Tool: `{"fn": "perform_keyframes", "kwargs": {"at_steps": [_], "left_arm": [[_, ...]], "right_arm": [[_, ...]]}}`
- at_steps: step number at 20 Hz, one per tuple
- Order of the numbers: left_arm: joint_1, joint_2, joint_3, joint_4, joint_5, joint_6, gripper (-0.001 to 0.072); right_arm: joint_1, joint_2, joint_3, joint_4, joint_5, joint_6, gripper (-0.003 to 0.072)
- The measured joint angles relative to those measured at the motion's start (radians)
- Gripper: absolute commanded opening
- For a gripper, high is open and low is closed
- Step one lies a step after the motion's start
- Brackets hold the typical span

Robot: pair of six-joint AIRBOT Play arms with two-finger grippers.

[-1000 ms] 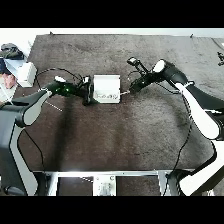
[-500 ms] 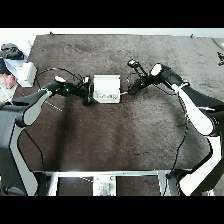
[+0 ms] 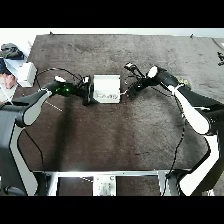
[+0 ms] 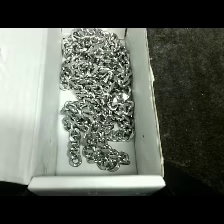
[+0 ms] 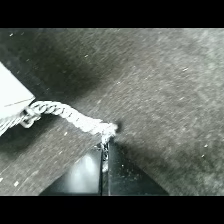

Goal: Fold the box and place the chain.

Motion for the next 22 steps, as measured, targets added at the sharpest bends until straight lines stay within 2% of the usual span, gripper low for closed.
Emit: {"fn": "perform_keyframes", "kwargs": {"at_steps": [3,8,12,13,14,15,22], "left_arm": [[0.0,0.0,0.0,0.0,0.0,0.0,0.0277],[0.0,0.0,0.0,0.0,0.0,0.0,0.0277],[0.0,0.0,0.0,0.0,0.0,0.0,0.0277],[0.0,0.0,0.0,0.0,0.0,0.0,0.0277],[0.0,0.0,0.0,0.0,0.0,0.0,0.0277],[0.0,0.0,0.0,0.0,0.0,0.0,0.0277],[0.0,0.0,0.0,0.0,0.0,0.0,0.0277]], "right_arm": [[0.005,0.055,0.0,0.035,0.044,-0.002,-0.0012],[0.027,0.241,0.0,0.181,0.115,-0.003,-0.0013],[0.104,0.367,0.0,0.245,0.069,-0.004,-0.0013],[0.128,0.381,0.0,0.251,0.045,-0.004,0.0101],[0.146,0.389,0.0,0.251,0.023,-0.002,0.0372],[0.163,0.391,0.0,0.237,0.001,0.005,0.0482],[0.199,0.359,0.0,0.013,-0.078,0.101,0.0483]]}}
